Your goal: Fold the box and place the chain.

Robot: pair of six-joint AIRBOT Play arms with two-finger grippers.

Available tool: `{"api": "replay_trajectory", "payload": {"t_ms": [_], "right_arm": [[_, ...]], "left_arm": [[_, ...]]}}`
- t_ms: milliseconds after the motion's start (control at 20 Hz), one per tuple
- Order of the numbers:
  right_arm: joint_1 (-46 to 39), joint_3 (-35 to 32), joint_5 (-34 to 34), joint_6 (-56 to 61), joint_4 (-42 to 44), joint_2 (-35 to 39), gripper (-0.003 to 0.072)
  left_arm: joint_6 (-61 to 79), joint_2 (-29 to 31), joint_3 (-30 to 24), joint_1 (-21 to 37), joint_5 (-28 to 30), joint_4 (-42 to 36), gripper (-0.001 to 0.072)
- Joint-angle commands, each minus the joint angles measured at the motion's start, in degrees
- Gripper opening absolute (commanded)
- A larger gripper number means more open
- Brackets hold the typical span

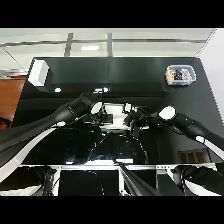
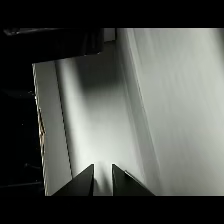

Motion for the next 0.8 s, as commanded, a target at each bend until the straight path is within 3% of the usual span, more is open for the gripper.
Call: {"api": "replay_trajectory", "payload": {"t_ms": [0,50,100,150,200,250,350,400,650,750], "right_arm": [[0.4,0.0,-0.9,3.0,1.9,-0.7,0.0306],[0.4,0.0,-0.7,3.2,1.7,-0.7,0.0354],[0.4,0.0,-0.2,3.8,1.6,-0.7,0.0148],[0.4,0.0,-0.5,4.6,1.6,-0.7,0.0253],[0.4,0.0,-1.2,5.8,1.6,-0.7,0.0557],[0.3,0.0,-1.1,6.9,1.3,-0.7,0.0494],[-0.7,0.2,0.4,12.8,-0.5,-0.2,0.0054],[-1.8,0.8,3.8,18.4,-2.4,0.8,0.0014],[-16.8,8.4,31.5,59.8,-21.7,11.1,0.0014],[-27.3,8.6,35.9,69.4,-28.8,14.2,0.0014]], "left_arm": [[0.0,0.0,0.1,0.0,0.0,-0.2,0.0025],[0.0,0.0,0.1,0.0,0.0,-0.2,0.0025],[0.0,0.0,0.1,0.0,0.1,-0.2,0.0025],[0.0,0.0,0.1,0.0,0.1,-0.2,0.0025],[0.0,0.0,0.1,0.0,0.1,-0.2,0.0025],[0.0,0.0,0.1,0.0,0.1,-0.2,0.0025],[0.0,0.0,0.1,0.0,0.1,-0.2,0.0025],[0.0,0.0,0.1,0.0,0.1,-0.2,0.0025],[0.0,0.0,0.1,0.0,0.0,-0.2,0.0025],[0.0,0.0,0.1,0.0,0.0,-0.2,0.0025]]}}
